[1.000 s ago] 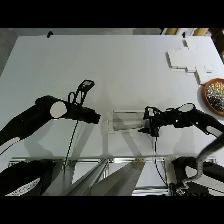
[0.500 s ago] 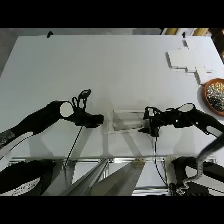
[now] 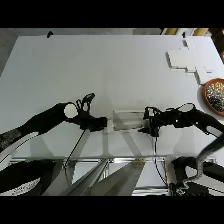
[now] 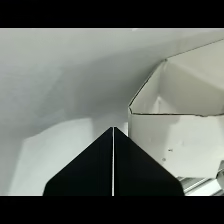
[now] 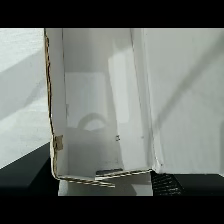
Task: Fold the box and place the chain.
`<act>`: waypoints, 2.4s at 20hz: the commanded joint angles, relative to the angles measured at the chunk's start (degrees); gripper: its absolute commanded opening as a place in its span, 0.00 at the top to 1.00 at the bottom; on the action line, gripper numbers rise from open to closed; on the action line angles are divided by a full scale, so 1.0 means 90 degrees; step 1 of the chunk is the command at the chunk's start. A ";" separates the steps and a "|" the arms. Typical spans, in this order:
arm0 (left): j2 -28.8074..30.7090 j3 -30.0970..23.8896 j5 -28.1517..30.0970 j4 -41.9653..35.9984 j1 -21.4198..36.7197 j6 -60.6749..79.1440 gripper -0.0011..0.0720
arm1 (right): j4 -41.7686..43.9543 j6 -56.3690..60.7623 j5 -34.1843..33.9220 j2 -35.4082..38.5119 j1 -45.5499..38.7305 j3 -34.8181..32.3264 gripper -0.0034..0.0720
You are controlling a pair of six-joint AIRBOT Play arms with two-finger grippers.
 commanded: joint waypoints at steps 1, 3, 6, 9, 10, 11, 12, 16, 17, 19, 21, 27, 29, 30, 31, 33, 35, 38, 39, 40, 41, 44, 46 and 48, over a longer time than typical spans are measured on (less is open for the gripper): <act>0.0175 0.0000 0.0117 -0.0238 -0.0015 0.0000 0.97 | 0.0002 0.0002 0.0000 0.0005 0.0000 0.0005 0.50; 0.0367 0.0000 0.0214 -0.0277 -0.0063 0.0002 0.97 | 0.0002 0.0002 0.0000 0.0005 0.0000 0.0005 0.50; 0.0464 0.0007 0.0444 -0.0551 -0.0248 0.0044 0.97 | 0.0002 0.0002 0.0000 0.0005 0.0000 0.0005 0.50; 0.0464 0.0189 0.0559 -0.0665 -0.0413 0.0306 0.91 | 0.0002 0.0002 0.0000 0.0005 0.0000 0.0005 0.50; 0.0464 0.0279 0.0556 -0.0661 -0.0425 0.0306 0.80 | 0.0002 0.0002 0.0000 0.0005 0.0000 0.0005 0.50; 0.0464 0.0338 0.0559 -0.0663 -0.0425 0.0306 0.77 | 0.0000 0.0002 0.0000 0.0005 0.0000 0.0005 0.50; 0.0464 0.0357 0.0563 -0.0665 -0.0430 0.0304 0.77 | 0.0002 0.0002 0.0000 0.0005 0.0000 0.0005 0.50; 0.0386 0.0357 0.0559 -0.0663 -0.0525 0.0299 0.77 | 0.0002 0.0002 0.0000 0.0005 0.0000 0.0005 0.50; 0.0345 0.0357 0.0561 -0.0663 -0.0554 0.0296 0.70 | 0.0002 0.0002 0.0000 0.0005 0.0000 0.0005 0.50; 0.0291 0.0357 0.0561 -0.0663 -0.0610 0.0282 0.58 | 0.0000 0.0002 0.0000 0.0005 0.0000 0.0005 0.50; 0.0265 0.0393 0.0585 -0.0600 -0.0665 0.0221 0.58 | 0.0002 0.0002 0.0000 0.0005 0.0000 0.0005 0.50; 0.0019 0.0930 0.0335 0.0852 -0.1010 -0.1518 0.58 | 0.0002 0.0002 0.0000 0.0005 0.0000 0.0005 0.50; -0.0175 0.1120 0.0121 0.1134 -0.1127 -0.1945 0.58 | 0.0002 0.0002 0.0000 0.0005 0.0000 0.0005 0.50; -0.0277 0.1234 0.0005 0.1256 -0.1183 -0.2140 0.58 | 0.0000 0.0002 0.0000 0.0005 0.0000 0.0005 0.50; -0.0367 0.1338 -0.0049 0.1353 -0.1253 -0.2300 0.58 | 0.0000 0.0002 0.0000 0.0005 0.0000 0.0005 0.50; -0.0481 0.1501 -0.0066 0.1569 -0.1355 -0.2628 0.58 | 0.0002 0.0002 0.0000 0.0005 0.0000 0.0005 0.50; -0.0556 0.1598 -0.0083 0.1775 -0.1404 -0.2958 0.58 | 0.0002 0.0002 0.0000 0.0005 0.0000 0.0005 0.50; -0.0597 0.1661 -0.0389 0.2025 -0.1401 -0.3271 0.58 | 0.0002 0.0002 0.0002 0.0005 0.0000 0.0005 0.50; -0.0605 0.1734 -0.0549 0.2178 -0.1404 -0.3356 0.58 | 0.0002 0.0002 0.0000 0.0005 0.0000 0.0005 0.50; -0.0617 0.1848 -0.0726 0.2344 -0.1404 -0.3461 0.58 | 0.0002 0.0002 0.0002 0.0005 0.0000 0.0005 0.50; -0.0656 0.2016 -0.0945 0.2494 -0.1404 -0.3582 0.58 | 0.0002 0.0002 0.0000 0.0005 0.0000 0.0005 0.50; -0.0947 0.2667 -0.1685 0.2834 -0.1469 -0.3895 0.58 | 0.0002 0.0002 0.0005 0.0005 0.0000 0.0005 0.50; -0.1287 0.3215 -0.2217 0.3155 -0.1610 -0.4167 0.58 | 0.0002 0.0002 0.0019 0.0005 0.0000 0.0005 0.50; -0.1710 0.3767 -0.2686 0.3308 -0.1729 -0.4359 0.58 | 0.0002 0.0002 0.0022 0.0005 0.0000 0.0005 0.50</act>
